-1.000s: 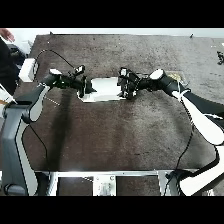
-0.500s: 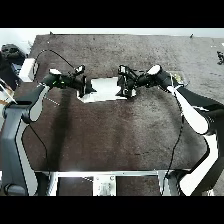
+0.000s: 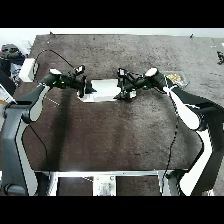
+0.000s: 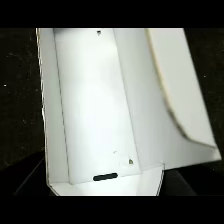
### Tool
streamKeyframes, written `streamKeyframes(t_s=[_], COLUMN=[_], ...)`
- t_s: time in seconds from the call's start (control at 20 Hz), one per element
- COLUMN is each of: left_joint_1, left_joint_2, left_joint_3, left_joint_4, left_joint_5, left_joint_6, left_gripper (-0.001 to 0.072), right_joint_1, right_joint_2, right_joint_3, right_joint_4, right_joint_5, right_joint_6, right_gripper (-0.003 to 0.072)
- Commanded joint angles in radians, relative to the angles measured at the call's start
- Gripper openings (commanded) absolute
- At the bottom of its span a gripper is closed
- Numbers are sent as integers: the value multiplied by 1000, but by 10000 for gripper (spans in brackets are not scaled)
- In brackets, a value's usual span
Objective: Fold the box and place the chain.
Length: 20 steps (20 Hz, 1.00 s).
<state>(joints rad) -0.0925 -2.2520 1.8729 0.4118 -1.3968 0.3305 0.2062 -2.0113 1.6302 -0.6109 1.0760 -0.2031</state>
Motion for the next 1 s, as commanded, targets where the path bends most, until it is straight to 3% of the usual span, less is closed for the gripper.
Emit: streamKeyframes(t_s=[0.0,0.95], left_joint_1=[0,0], left_joint_2=[0,0], left_joint_3=[0,0], left_joint_4=[0,0], left_joint_5=[2,2], left_joint_6=[0,0], left_gripper=[14,13], right_joint_1=[0,0], right_joint_2=[-34,-120], right_joint_3=[27,114], right_joint_4=[10,23], right_joint_5=[37,94], right_joint_6=[-14,-31], right_gripper=[706,699])
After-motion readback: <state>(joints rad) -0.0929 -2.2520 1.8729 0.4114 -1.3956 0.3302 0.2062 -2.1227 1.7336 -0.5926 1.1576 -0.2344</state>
